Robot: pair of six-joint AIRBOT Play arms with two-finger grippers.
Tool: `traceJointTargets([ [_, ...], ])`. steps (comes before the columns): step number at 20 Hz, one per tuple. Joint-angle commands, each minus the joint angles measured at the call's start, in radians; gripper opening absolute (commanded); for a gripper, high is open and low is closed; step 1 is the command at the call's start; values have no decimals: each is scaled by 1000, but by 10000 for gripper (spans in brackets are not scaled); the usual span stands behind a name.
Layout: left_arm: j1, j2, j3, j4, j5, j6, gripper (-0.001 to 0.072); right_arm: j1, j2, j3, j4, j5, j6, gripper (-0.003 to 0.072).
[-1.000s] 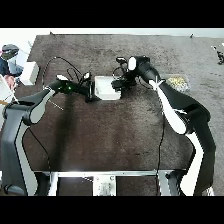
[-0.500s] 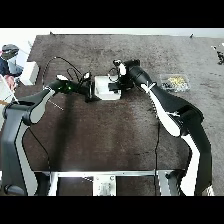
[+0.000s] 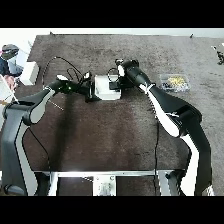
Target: Fold the box and place the chain.
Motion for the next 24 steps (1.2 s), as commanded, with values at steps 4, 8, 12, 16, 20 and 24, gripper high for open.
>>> traceJointTargets([
  [4, 1, 0, 1, 0, 0, 0, 286, 2, -25, 0, 5, 14, 3, 242],
  [8, 1, 0, 1, 0, 0, 0, 286, 2, -25, 0, -6, 14, 5, 212],
  [12, 1, 0, 1, 0, 0, 0, 286, 3, -25, 0, -15, 4, 5, 32],
  [16, 1, 0, 1, 0, 0, 0, 286, 2, -24, 0, -14, 3, 24, 252],
  [20, 1, 0, 1, 0, 0, 0, 286, 2, 10, 0, -14, 26, 11, 357],
  [24, 1, 0, 1, 0, 1, 0, 286, 2, 66, 1, 6, 43, -71, 359],
])
